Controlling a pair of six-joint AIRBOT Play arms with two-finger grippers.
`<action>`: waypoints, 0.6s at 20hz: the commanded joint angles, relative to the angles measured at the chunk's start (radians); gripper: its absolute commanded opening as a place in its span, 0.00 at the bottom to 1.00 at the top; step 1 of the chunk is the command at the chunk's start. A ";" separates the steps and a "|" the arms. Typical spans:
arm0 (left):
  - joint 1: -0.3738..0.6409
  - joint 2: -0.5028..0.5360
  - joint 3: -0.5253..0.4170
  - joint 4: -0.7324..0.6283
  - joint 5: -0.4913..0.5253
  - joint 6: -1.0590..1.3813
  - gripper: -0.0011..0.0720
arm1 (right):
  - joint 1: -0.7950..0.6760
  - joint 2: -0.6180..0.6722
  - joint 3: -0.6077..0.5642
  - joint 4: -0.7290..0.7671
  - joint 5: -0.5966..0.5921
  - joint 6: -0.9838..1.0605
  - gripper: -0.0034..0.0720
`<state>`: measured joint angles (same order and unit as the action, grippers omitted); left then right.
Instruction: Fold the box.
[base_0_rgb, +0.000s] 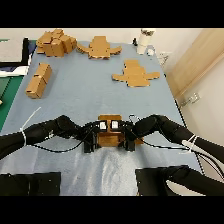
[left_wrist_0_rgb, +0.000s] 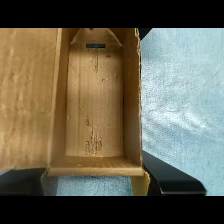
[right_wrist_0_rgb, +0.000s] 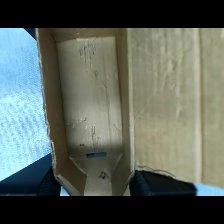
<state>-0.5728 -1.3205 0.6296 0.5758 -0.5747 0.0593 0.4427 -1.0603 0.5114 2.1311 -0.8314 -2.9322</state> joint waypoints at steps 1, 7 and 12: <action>0.000 0.001 -0.001 0.001 -0.002 0.000 0.71 | 0.000 0.000 0.000 0.000 0.000 0.000 0.71; 0.000 0.001 -0.001 0.001 -0.002 0.000 0.71 | 0.000 0.000 0.000 0.013 0.000 0.000 0.71; 0.000 0.001 -0.001 0.001 -0.002 0.000 0.71 | -0.005 0.065 0.007 -0.052 -0.043 0.134 1.00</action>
